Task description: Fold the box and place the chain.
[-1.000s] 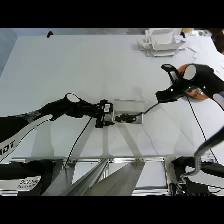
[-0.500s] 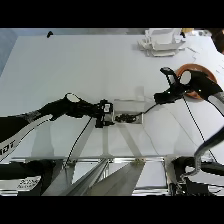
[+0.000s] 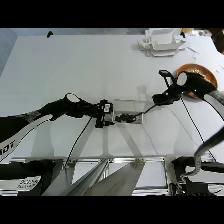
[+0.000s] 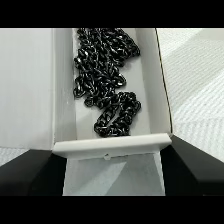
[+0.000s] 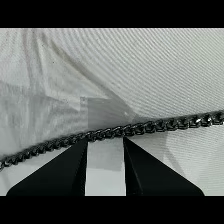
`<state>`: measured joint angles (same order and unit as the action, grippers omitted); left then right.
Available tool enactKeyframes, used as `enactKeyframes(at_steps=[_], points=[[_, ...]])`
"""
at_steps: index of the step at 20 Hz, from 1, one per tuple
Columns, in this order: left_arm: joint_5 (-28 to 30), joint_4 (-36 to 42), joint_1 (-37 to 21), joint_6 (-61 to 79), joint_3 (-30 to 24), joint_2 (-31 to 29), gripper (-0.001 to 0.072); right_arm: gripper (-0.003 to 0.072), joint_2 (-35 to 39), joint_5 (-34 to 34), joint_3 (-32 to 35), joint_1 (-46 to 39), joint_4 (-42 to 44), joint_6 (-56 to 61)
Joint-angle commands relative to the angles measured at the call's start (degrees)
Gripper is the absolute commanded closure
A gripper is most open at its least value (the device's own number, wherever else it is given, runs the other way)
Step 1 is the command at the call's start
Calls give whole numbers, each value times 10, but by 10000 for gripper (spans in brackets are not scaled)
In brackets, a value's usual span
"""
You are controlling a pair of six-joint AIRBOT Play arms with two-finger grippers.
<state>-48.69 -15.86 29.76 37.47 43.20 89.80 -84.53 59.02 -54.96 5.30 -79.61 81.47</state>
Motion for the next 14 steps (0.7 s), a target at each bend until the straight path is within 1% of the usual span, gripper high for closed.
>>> enactKeyframes(at_steps=[1,2,3,4,5,7,9,12,14], points=[[0,0,0,0,0,0,623,489,-2,-8,0,0,0,0],[0,0,0,0,0,0,623,543,-2,-8,0,0,0,0],[0,0,0,0,0,0,623,570,-2,-8,0,0,0,-1],[0,0,0,0,0,0,623,640,-2,-7,0,0,1,-8],[0,0,0,0,0,0,623,677,-2,-4,0,0,2,-13],[0,0,0,0,0,0,623,677,5,7,0,0,3,-25],[0,0,0,0,0,0,623,678,27,19,0,0,3,-31],[0,0,0,0,0,0,623,678,84,46,0,0,6,-35],[0,0,0,0,0,0,623,678,130,78,0,0,27,-40]])
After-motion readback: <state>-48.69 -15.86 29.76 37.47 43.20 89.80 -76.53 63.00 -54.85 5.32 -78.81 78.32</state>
